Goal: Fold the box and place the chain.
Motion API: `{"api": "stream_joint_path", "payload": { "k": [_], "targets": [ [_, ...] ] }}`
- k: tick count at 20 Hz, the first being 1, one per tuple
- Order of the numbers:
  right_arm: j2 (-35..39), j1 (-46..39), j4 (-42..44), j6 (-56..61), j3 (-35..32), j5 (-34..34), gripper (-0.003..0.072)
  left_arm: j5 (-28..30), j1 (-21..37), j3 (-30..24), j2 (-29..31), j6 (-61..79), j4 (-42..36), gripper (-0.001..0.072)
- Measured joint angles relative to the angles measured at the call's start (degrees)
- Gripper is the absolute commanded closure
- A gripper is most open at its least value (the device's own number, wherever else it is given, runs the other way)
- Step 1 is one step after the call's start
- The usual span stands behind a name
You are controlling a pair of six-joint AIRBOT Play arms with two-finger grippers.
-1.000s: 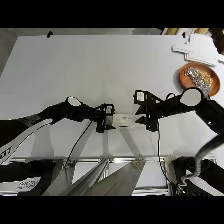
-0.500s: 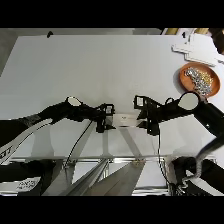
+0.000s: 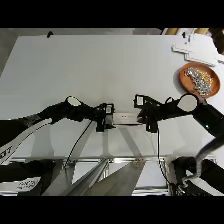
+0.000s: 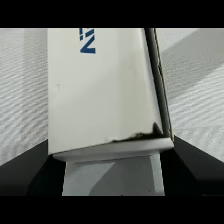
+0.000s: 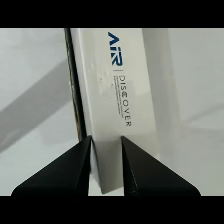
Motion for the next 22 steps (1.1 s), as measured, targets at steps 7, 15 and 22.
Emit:
{"api": "stream_joint_path", "payload": {
  "k": [7,15,22],
  "targets": [
    [0.00,0.81,0.22,0.04,0.00,0.31,0.0271,-0.52,-0.02,0.00,0.00,0.31,0.39,0.0505],
    [3.13,3.32,2.49,0.02,0.00,1.29,0.0278,-0.37,-0.02,0.00,0.00,0.26,0.22,0.0505],
    [1.68,3.78,2.82,-2.10,0.00,-2.86,0.0283,-0.28,-0.02,-0.02,0.00,0.20,0.17,0.0505]
  ]
}}
